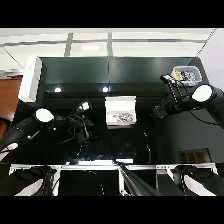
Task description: Fold the box and place the chain.
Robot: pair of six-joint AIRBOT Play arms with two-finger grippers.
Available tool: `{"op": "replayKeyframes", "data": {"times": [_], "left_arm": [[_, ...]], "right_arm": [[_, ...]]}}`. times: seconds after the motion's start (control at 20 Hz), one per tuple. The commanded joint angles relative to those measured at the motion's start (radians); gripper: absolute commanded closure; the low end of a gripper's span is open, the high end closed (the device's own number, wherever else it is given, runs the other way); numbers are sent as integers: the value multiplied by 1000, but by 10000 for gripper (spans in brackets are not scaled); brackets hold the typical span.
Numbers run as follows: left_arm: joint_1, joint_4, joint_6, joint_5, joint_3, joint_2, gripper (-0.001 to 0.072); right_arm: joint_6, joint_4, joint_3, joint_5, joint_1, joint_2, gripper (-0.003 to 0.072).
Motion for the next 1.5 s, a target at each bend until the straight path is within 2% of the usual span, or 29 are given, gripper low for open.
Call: {"op": "replayKeyframes", "data": {"times": [0.0,0.2,0.35,0.55,0.95,1.45], "left_arm": [[-47,-71,336,175,12,-38,-8],[-43,-79,335,142,143,-216,-7],[-43,-81,335,139,200,-277,-7],[-42,-141,375,134,222,-302,-7],[-43,-128,406,90,224,-308,-7],[-43,-133,402,87,225,-309,-6]], "right_arm": [[6,2,0,17,0,1,265],[10,4,0,22,0,1,265],[10,4,0,38,0,1,265],[10,4,0,34,0,1,265],[10,3,0,26,0,1,266],[10,3,0,11,0,1,265]]}}
